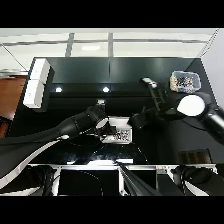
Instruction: Fold the box and place the chain.
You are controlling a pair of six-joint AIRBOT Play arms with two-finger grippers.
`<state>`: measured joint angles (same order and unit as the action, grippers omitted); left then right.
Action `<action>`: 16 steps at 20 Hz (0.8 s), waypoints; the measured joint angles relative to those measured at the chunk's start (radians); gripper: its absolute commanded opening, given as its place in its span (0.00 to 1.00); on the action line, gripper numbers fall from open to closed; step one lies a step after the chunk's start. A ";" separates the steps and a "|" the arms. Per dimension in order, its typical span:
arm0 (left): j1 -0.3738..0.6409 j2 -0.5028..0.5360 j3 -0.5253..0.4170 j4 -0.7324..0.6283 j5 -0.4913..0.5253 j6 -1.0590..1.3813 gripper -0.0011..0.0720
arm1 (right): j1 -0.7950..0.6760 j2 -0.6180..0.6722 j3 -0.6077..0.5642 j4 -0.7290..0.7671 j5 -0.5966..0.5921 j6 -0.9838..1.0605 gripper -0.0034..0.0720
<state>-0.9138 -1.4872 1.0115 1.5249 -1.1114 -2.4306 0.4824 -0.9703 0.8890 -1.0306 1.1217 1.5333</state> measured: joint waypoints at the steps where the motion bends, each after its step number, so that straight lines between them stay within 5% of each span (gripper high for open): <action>1: 0.000 0.004 0.000 0.000 0.000 0.000 0.06 | -0.041 0.025 0.000 -0.021 0.013 0.000 0.77; 8: 0.013 0.039 0.004 0.002 -0.035 -0.004 0.06 | -0.264 0.150 0.000 -0.073 0.080 0.000 0.77; 9: 0.015 0.040 0.007 0.002 -0.041 -0.005 0.19 | -0.274 0.155 0.000 -0.074 0.084 -0.001 0.77; 11: 0.016 0.043 0.021 0.001 -0.044 -0.007 0.82 | -0.287 0.161 0.000 -0.078 0.089 -0.003 0.77; 16: 0.023 0.088 0.082 -0.024 -0.089 0.145 0.87 | -0.298 0.167 0.000 -0.081 0.089 -0.004 0.77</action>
<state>-0.8909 -1.3991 1.0931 1.5013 -1.2007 -2.2856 0.1844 -0.8028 0.8890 -1.1114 1.2102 1.5295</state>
